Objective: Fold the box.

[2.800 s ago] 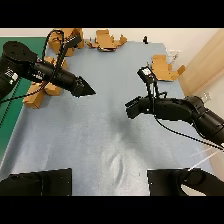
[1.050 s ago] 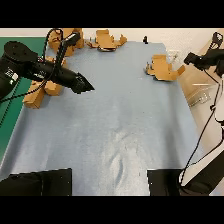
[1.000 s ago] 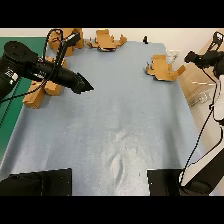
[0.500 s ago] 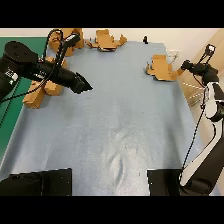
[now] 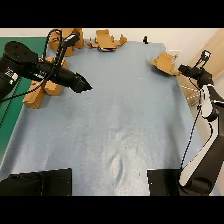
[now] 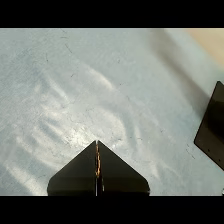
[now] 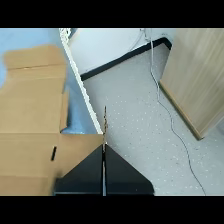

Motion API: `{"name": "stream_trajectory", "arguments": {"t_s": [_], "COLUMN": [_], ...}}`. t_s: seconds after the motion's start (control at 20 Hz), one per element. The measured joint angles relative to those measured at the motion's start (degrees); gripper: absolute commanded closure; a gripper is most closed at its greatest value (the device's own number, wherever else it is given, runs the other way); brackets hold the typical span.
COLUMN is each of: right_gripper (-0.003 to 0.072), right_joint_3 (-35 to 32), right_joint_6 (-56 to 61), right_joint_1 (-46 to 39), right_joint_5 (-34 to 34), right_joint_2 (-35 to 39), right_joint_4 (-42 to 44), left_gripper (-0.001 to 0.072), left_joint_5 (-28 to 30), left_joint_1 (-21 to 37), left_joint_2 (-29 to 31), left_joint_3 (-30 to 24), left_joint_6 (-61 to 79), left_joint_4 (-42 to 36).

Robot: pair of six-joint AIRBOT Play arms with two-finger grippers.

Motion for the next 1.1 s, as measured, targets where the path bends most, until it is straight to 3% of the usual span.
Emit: {"name": "stream_trajectory", "arguments": {"t_s": [0.15, 0.3, 0.5, 0.7, 0.9, 1.0, 1.1], "right_gripper": [0.0683, 0.0683, 0.0684, 0.0684, 0.0684, 0.0685, 0.0685], "right_joint_3": [0.2, 0.0, -2.2, -7.3, -15.7, -25.0, -38.5], "right_joint_6": [0.1, 0.1, -0.4, -0.5, 2.1, 4.0, 6.3], "right_joint_1": [0.7, 1.9, 5.4, 13.6, 24.8, 30.6, 36.1], "right_joint_5": [-2.5, -11.4, -27.1, -33.8, -31.2, -24.0, -10.8], "right_joint_2": [2.8, 8.7, 19.8, 33.1, 45.5, 52.4, 60.4], "right_joint_4": [1.5, 2.2, 3.4, 7.2, 8.9, 9.4, 9.5], "left_gripper": [0.0687, 0.0687, 0.0687, 0.0687, 0.0687, 0.0687, 0.0687], "left_joint_5": [0.1, 0.7, 3.1, 4.6, 5.3, 5.4, 5.6], "left_joint_1": [0.0, 0.0, 1.1, 4.5, 9.9, 12.5, 14.9], "left_joint_2": [0.0, 0.0, 0.0, 0.0, 0.0, 0.0, 0.0], "left_joint_3": [0.0, 0.0, 0.0, 0.0, 0.0, 0.0, -0.3], "left_joint_6": [0.0, 0.0, 0.0, 0.0, 0.0, 0.1, 0.3], "left_joint_4": [0.7, 1.8, 2.6, 2.9, 3.0, 3.0, 3.0]}}
